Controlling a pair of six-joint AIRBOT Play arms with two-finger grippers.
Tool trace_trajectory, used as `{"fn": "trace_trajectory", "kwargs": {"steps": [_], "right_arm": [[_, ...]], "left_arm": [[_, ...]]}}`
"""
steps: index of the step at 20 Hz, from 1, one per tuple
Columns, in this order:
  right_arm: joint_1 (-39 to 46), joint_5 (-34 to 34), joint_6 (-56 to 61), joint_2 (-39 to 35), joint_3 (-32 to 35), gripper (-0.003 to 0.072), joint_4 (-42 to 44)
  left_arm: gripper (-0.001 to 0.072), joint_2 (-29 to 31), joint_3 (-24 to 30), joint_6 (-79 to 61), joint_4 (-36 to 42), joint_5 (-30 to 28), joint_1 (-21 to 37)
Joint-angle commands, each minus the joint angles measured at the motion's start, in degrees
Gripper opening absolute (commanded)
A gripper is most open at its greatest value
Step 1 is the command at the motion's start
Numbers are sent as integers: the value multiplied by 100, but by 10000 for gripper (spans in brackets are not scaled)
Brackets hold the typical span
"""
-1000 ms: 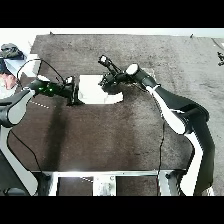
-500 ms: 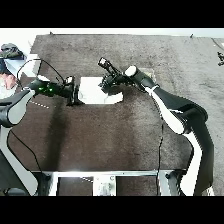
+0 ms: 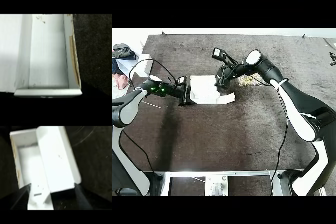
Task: Fold the box and place the chain.
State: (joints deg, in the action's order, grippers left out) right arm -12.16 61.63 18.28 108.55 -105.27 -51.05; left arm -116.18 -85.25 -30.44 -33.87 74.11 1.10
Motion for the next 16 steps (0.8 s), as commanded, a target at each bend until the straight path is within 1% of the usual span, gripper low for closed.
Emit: {"fn": "trace_trajectory", "kwargs": {"steps": [1,3,7,12,16], "right_arm": [[9,557,-46,173,0,592,-780],[11,592,-44,417,0,593,-1027],[-13,472,-101,684,0,593,-1047],[-149,439,-219,754,0,585,-1034],[-271,107,-210,798,0,583,-1023]], "left_arm": [[298,4,2,-2,0,-2,2],[298,4,2,0,0,-2,2],[298,4,2,0,0,-2,2],[299,4,2,0,0,0,2],[298,4,2,0,0,-2,2]]}}
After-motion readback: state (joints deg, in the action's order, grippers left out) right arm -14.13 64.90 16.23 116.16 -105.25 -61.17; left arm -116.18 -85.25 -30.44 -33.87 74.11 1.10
